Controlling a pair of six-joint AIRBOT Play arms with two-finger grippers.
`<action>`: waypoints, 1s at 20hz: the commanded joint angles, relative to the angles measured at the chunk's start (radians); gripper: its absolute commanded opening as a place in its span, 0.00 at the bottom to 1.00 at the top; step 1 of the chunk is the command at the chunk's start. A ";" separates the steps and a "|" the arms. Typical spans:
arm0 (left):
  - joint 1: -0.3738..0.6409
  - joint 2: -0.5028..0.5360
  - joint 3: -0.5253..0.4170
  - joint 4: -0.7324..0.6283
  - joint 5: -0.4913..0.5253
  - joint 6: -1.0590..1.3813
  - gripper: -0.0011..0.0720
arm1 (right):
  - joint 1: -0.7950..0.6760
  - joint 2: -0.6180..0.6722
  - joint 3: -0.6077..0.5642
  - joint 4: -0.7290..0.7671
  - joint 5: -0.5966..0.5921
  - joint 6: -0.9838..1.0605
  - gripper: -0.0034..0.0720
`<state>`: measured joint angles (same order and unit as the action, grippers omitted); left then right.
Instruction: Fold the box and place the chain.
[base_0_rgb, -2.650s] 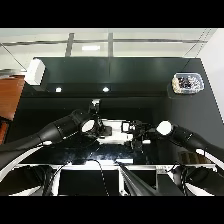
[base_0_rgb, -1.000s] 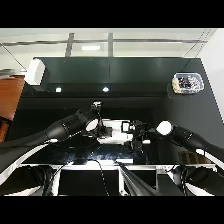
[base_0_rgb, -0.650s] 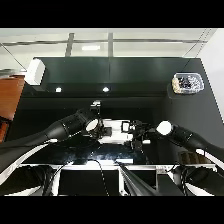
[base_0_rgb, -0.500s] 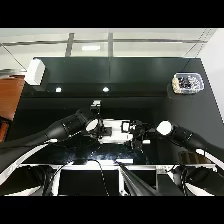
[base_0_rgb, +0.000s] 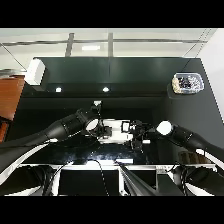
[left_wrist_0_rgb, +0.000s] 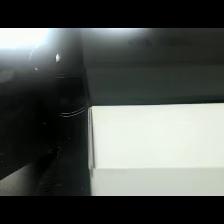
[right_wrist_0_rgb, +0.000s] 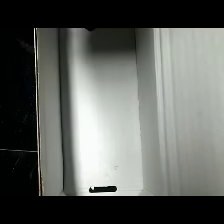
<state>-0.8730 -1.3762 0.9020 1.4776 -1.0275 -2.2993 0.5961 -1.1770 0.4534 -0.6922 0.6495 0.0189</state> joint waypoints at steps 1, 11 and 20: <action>0.001 0.000 0.005 0.032 -0.035 -0.009 0.78 | 0.000 0.000 0.000 0.000 0.000 0.000 0.52; 0.000 -0.016 0.006 0.029 -0.004 0.002 0.05 | 0.000 0.000 0.000 0.003 0.000 0.000 0.52; 0.000 -0.009 0.006 0.029 -0.018 0.002 0.05 | -0.005 0.092 0.033 -0.257 0.113 0.221 0.99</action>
<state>-0.8730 -1.3891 0.9081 1.5078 -1.0370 -2.2955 0.5934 -1.1324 0.4686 -0.8036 0.6968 0.1257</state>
